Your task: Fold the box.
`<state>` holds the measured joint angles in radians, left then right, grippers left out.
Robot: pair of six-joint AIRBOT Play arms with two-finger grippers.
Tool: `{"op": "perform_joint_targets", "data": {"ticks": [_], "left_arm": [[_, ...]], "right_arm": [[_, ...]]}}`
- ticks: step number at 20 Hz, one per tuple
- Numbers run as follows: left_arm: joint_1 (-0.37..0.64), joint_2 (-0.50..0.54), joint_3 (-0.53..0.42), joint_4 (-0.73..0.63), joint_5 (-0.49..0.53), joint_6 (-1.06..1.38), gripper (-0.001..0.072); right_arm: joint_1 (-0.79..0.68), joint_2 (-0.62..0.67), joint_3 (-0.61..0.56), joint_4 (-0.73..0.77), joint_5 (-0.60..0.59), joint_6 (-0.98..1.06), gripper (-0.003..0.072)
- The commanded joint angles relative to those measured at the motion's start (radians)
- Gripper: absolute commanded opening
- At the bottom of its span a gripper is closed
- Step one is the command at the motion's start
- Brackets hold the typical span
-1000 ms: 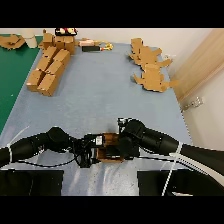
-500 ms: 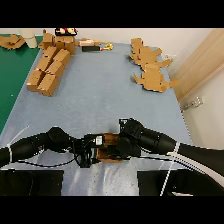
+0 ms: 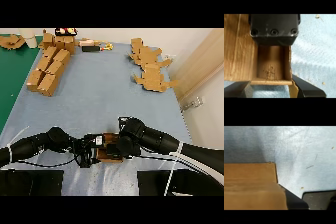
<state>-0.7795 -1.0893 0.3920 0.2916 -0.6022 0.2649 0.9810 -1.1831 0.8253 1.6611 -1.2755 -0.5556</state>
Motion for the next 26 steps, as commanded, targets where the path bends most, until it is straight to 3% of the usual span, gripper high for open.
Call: {"op": "perform_joint_targets", "data": {"ticks": [1, 5, 7, 8, 9, 11, 13, 15, 16, 18, 20, 22, 26], "left_arm": [[0.000, 0.000, 0.001, 0.000, 0.000, 0.000, 0.0508], [0.000, 0.000, 0.001, 0.000, 0.000, 0.000, 0.0508], [0.000, 0.000, 0.001, 0.000, 0.000, 0.000, 0.0508], [0.000, 0.000, 0.001, 0.000, 0.000, 0.000, 0.0509], [0.000, 0.000, 0.001, 0.000, 0.000, 0.000, 0.0508], [0.000, 0.000, 0.001, 0.000, 0.000, 0.000, 0.0509], [0.000, 0.000, 0.001, 0.000, 0.001, 0.000, 0.0508], [0.000, 0.000, 0.001, 0.000, 0.000, 0.000, 0.0509], [0.000, 0.000, 0.001, 0.000, 0.000, 0.000, 0.0508], [0.000, 0.000, 0.001, 0.000, 0.000, 0.000, 0.0508], [0.000, 0.000, 0.001, 0.000, 0.000, 0.000, 0.0508], [0.000, 0.000, 0.001, 0.000, 0.000, 0.000, 0.0508], [0.000, 0.000, 0.001, 0.000, 0.000, 0.000, 0.0508]], "right_arm": [[-0.001, 0.034, 0.032, 0.012, -0.058, 0.000, 0.0303], [0.000, 0.137, 0.051, 0.058, -0.137, 0.011, 0.0298], [-0.001, 0.217, 0.050, 0.008, -0.170, 0.055, 0.0295], [-0.001, 0.249, 0.045, -0.039, -0.206, 0.067, 0.0219], [-0.003, 0.276, 0.031, -0.079, -0.228, 0.066, 0.0091], [-0.069, 0.326, -0.036, -0.120, -0.238, -0.035, 0.0068], [-0.243, 0.366, -0.135, -0.078, -0.107, -0.237, 0.0037], [-0.484, 0.361, -0.219, 0.104, 0.118, -0.556, 0.0001], [-0.620, 0.335, -0.242, 0.268, 0.210, -0.782, 0.0001], [-0.860, 0.224, -0.243, 0.648, 0.230, -1.211, 0.0001], [-0.998, 0.056, -0.220, 0.928, 0.106, -1.485, 0.0001], [-0.999, -0.106, -0.179, 1.061, -0.070, -1.621, 0.0001], [-0.870, -0.157, -0.175, 1.111, -0.030, -1.732, 0.0002]]}}
